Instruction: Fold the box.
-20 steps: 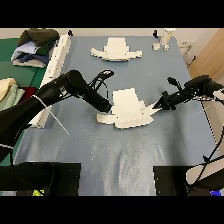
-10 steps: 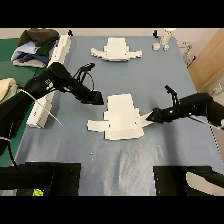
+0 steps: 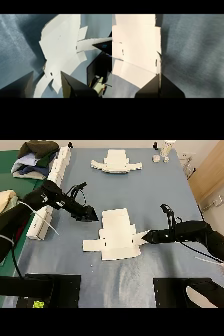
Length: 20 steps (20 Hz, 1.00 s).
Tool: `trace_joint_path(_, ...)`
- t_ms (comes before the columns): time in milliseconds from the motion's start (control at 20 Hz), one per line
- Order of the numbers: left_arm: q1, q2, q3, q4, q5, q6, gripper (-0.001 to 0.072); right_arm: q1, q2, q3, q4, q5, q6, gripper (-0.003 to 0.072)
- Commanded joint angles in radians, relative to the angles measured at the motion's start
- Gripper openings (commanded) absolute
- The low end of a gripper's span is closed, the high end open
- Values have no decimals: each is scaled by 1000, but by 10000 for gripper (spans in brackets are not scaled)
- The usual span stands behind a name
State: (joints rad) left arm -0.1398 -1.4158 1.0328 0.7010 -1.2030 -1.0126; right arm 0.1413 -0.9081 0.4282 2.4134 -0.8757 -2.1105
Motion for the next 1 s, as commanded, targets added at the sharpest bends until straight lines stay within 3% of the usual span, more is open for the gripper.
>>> trace_joint_path(0,10,-103,-11,-142,6,116,510,17,11,-8,-1,22,9,4)
trace_joint_path(300,6,-248,27,-315,-2,238,509,17,11,-8,-2,22,11,4)
trace_joint_path(450,-16,-305,85,-320,-49,237,508,17,11,-8,-6,22,11,4)
trace_joint_path(500,-27,-317,97,-319,-72,237,473,17,11,-8,-12,22,12,4)
trace_joint_path(550,-36,-324,103,-319,-92,240,338,17,11,-8,-17,22,12,4)
trace_joint_path(600,-43,-327,103,-319,-109,255,294,17,10,-8,-20,22,12,4)
trace_joint_path(950,-48,-330,103,-307,-168,278,292,17,10,-8,-27,22,12,4)
